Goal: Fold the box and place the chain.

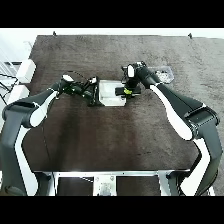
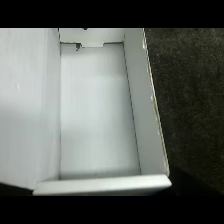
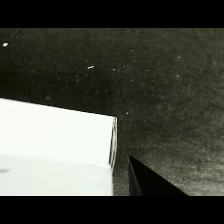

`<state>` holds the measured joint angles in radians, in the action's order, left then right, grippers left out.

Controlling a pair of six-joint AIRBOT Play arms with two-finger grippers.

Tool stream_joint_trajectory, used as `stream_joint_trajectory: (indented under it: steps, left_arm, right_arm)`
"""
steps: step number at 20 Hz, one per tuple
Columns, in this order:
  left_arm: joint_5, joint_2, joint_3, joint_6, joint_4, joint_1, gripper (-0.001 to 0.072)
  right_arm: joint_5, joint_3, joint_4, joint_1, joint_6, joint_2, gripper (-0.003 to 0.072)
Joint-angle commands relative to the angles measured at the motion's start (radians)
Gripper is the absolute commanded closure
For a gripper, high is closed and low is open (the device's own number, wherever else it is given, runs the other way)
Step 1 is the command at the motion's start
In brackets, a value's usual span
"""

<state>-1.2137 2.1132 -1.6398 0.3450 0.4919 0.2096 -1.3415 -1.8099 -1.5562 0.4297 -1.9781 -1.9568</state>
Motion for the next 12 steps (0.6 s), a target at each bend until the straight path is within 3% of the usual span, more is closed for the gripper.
stream_joint_trajectory:
  steps: [1, 4, 6, 9, 10, 11, 12]
  left_arm:
    - [0.0, 0.0, -0.001, 0.0, 0.0, -0.001, 0.0252]
    - [0.0, 0.0, -0.001, 0.0, 0.0, -0.001, 0.0252]
    - [0.0, 0.0, -0.001, 0.0, 0.0, -0.001, 0.0252]
    - [0.0, 0.0, -0.001, 0.0, 0.0, -0.001, 0.0252]
    - [0.0, 0.0, -0.001, 0.0, 0.0, -0.001, 0.0252]
    - [-0.001, 0.0, -0.001, 0.0, 0.0, -0.001, 0.0252]
    - [-0.001, 0.0, -0.001, 0.0, 0.0, -0.001, 0.0252]
  right_arm:
    - [0.018, -0.002, 0.0, 0.011, -0.058, -0.005, 0.05]
    - [0.018, -0.002, 0.0, 0.016, -0.088, -0.006, 0.0563]
    - [0.018, -0.002, 0.0, 0.018, -0.087, -0.006, 0.0668]
    - [0.016, -0.002, 0.0, 0.018, -0.087, -0.006, 0.0674]
    - [0.017, -0.002, -0.001, 0.017, -0.086, -0.005, 0.0653]
    - [0.016, -0.003, -0.001, 0.016, -0.086, -0.005, 0.05]
    - [0.014, -0.005, -0.001, 0.013, -0.082, -0.005, 0.0423]
